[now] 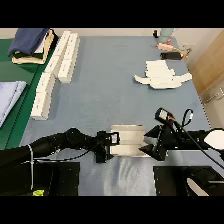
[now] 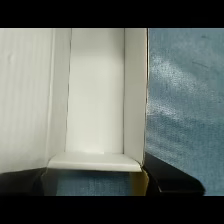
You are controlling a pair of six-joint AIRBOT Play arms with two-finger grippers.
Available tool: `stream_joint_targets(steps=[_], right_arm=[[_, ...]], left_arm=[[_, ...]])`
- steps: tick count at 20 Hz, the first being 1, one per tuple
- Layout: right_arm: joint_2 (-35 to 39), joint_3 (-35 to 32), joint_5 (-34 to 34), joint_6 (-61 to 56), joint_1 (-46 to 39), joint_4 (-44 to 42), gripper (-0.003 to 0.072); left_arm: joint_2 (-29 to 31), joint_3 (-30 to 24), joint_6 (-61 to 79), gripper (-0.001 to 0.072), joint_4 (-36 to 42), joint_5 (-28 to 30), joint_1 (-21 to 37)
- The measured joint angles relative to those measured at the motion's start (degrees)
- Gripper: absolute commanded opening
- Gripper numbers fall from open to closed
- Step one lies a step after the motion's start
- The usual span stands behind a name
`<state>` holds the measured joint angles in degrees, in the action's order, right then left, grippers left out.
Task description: Fold the box.
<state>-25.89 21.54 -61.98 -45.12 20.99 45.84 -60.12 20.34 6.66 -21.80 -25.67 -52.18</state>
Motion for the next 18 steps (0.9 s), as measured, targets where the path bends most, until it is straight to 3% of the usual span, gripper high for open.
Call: stream_joint_targets(steps=[6,18], right_arm=[[0.7,0.0,3.2,-12.7,0.0,-19.3,0.072],[0.8,0.0,9.4,-26.2,0.1,-34.4,0.072]], left_arm=[[0.0,0.0,0.0,0.0462,0.0,0.0,0.0],[0.0,0.0,0.0,0.0462,0.0,0.0,0.0]])
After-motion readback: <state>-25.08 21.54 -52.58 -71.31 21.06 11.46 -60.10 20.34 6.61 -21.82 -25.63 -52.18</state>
